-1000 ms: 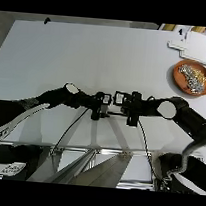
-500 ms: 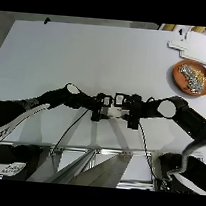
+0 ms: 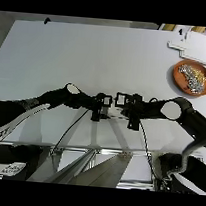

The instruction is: Fold the box and place the chain.

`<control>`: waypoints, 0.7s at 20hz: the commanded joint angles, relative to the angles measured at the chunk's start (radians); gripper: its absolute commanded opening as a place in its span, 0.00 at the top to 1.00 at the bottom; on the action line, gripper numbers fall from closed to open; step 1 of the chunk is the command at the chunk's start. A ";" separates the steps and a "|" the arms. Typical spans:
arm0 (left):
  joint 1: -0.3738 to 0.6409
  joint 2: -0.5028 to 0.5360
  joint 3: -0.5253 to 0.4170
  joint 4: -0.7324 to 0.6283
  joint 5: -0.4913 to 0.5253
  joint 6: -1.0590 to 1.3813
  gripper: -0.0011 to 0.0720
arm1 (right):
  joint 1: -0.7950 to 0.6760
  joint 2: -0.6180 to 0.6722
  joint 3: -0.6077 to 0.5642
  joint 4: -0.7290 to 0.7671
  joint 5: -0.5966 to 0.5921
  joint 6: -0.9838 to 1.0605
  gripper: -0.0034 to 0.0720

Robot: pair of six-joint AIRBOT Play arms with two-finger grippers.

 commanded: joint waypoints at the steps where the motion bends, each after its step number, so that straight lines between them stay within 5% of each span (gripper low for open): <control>1: 0.001 0.000 0.000 0.000 0.001 0.000 0.78 | 0.000 -0.028 0.000 -0.005 -0.004 0.020 0.93; 14: 0.001 0.000 0.000 0.000 0.001 0.000 0.78 | 0.000 -0.113 -0.013 -0.002 0.007 0.037 0.93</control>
